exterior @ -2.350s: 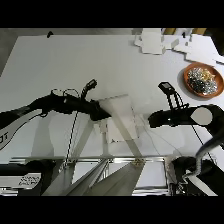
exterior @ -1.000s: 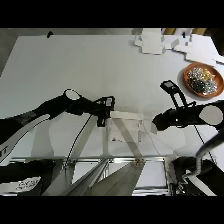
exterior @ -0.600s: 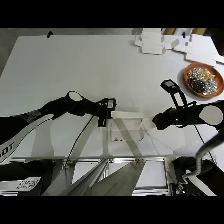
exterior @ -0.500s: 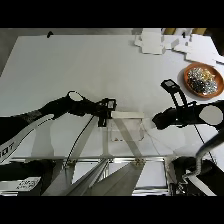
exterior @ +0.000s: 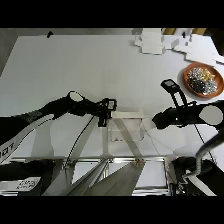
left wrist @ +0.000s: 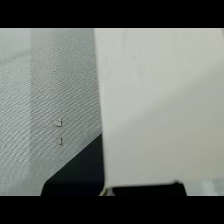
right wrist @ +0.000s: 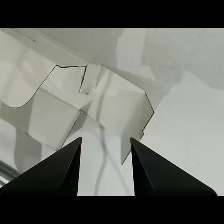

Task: Fold the box and place the chain.

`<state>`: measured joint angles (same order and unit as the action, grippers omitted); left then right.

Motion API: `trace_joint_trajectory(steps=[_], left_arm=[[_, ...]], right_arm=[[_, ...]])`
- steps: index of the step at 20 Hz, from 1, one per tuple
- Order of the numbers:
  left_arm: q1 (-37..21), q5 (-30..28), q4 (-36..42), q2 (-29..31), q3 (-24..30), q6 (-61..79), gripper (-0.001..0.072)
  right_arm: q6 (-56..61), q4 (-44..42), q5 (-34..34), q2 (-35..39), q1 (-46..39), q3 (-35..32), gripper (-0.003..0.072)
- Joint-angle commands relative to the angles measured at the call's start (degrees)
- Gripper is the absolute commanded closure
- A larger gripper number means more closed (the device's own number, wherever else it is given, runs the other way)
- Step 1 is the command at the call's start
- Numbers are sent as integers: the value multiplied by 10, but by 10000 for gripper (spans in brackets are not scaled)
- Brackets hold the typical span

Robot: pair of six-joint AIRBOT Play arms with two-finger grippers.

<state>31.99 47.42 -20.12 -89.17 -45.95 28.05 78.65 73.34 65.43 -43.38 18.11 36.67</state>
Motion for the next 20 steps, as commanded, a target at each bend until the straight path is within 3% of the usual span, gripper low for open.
trace_joint_trajectory(steps=[1,3,4,10,16,20], left_arm=[[0,-1,-1,0,0,0,697],[0,0,-1,0,0,0,697],[0,-1,-1,0,0,0,697],[0,0,-1,0,0,0,697],[0,-1,-1,0,0,0,697],[0,1,-1,0,0,0,697]], right_arm=[[-31,-1,6,0,0,1,482],[-79,-6,17,0,0,0,644],[-111,-19,14,0,0,-6,657],[-330,-157,-6,0,0,-84,670],[-432,-151,-3,0,17,-91,668],[-447,-117,-105,0,89,-108,665]])
